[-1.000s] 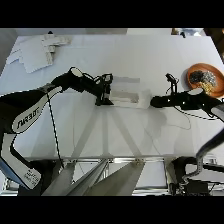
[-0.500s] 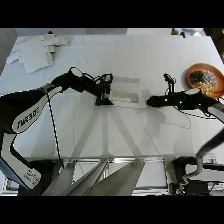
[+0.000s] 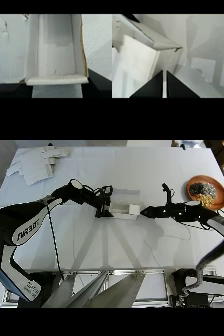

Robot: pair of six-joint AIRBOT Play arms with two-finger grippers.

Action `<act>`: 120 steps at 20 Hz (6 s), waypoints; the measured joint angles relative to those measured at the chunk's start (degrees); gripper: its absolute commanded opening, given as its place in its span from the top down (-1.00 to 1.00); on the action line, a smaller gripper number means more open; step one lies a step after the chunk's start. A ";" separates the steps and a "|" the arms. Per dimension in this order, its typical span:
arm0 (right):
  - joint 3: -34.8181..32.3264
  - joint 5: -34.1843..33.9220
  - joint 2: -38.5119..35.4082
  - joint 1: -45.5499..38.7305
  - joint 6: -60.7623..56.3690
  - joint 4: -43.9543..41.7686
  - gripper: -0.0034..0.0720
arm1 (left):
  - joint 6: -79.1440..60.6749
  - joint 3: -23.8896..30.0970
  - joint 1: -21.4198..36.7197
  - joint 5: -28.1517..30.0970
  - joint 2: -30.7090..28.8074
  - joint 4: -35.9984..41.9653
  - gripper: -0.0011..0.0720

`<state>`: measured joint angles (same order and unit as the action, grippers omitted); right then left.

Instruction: Fold the box and place the chain.

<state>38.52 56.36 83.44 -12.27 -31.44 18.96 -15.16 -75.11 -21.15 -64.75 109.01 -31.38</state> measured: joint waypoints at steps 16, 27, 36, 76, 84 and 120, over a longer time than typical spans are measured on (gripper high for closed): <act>0.00 0.52 -2.86 -0.02 0.44 -0.79 0.58 | 0.02 0.00 0.00 -0.02 0.00 0.00 -0.11; 0.02 -4.09 -2.97 3.72 0.17 -0.13 0.12 | -0.02 0.00 0.00 0.00 0.00 0.00 -0.11; 0.72 -12.44 -3.78 8.37 -7.02 4.15 -0.19 | -0.04 0.00 0.02 -0.04 0.00 -0.09 -0.11; 18.40 -7.72 -0.79 28.94 -74.25 69.26 -0.02 | 0.02 0.00 -0.07 -0.09 0.02 0.02 -0.11; 21.77 -6.99 1.60 30.42 -80.85 70.99 0.09 | -0.02 0.00 -0.07 -0.17 0.02 0.00 -0.11; 27.06 0.09 1.36 32.94 -97.15 75.45 0.13 | -0.04 0.00 -0.04 -0.20 0.02 0.02 -0.11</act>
<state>65.58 56.45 84.79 20.67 -128.60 94.41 -15.20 -75.11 -21.19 -64.95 109.03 -31.35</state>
